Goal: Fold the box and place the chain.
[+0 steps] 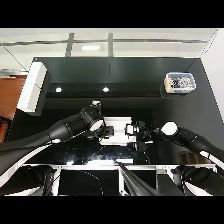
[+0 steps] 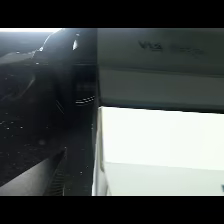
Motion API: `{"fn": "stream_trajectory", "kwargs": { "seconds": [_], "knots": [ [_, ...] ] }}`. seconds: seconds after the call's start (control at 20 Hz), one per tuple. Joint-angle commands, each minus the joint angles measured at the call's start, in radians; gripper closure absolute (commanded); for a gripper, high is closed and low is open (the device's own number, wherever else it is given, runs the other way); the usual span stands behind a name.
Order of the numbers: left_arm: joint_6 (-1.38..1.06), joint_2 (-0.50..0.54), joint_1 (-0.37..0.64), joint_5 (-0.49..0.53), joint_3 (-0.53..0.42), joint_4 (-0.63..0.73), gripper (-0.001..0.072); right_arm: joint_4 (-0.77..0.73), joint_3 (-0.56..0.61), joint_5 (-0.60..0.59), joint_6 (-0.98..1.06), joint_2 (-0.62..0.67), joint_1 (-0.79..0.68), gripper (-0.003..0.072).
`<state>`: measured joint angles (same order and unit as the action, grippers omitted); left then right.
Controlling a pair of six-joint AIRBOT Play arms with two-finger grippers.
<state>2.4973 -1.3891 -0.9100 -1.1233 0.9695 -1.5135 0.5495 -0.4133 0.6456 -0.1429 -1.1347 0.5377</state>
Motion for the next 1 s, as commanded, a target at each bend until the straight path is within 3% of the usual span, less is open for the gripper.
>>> {"fn": "stream_trajectory", "kwargs": {
  "seconds": [0.0, 0.05, 0.1, 0.25, 0.5, 0.55, 0.6, 0.7, 0.95],
  "knots": [
    [-0.002, 0.002, 0.002, -0.004, 0.0, -0.002, 0.0252, 0.001, 0.0, 0.0, 0.0, 0.0, 0.0, 0.0451],
    [-0.002, 0.002, 0.002, -0.004, 0.0, -0.002, 0.038, 0.001, 0.0, 0.0, 0.0, 0.0, 0.0, 0.045],
    [-0.002, 0.002, 0.002, -0.004, 0.0, -0.002, 0.0579, 0.001, 0.0, 0.0, 0.0, 0.0, 0.0, 0.045],
    [-0.002, 0.002, 0.002, -0.004, 0.0, -0.002, 0.0685, 0.001, 0.0, 0.0, 0.0, 0.0, 0.0, 0.045],
    [-0.003, 0.002, 0.002, -0.004, 0.0, -0.002, 0.0687, 0.001, 0.0, 0.0, 0.0, 0.0, 0.0, 0.045],
    [-0.003, 0.002, 0.002, -0.004, 0.0, -0.002, 0.0687, 0.001, 0.0, 0.0, 0.0, 0.0, 0.0, 0.0402],
    [-0.008, 0.002, 0.002, -0.005, 0.0, -0.002, 0.0688, -0.004, 0.0, -0.005, 0.002, 0.0, 0.0, 0.023],
    [-0.037, 0.002, 0.005, -0.022, 0.0, -0.01, 0.0688, -0.006, 0.0, -0.006, 0.052, 0.003, 0.0, 0.0099],
    [-0.038, 0.002, 0.006, -0.046, 0.0, -0.031, 0.0688, 0.129, 0.0, 0.049, 0.099, 0.131, -0.016, 0.0101]
  ]
}}
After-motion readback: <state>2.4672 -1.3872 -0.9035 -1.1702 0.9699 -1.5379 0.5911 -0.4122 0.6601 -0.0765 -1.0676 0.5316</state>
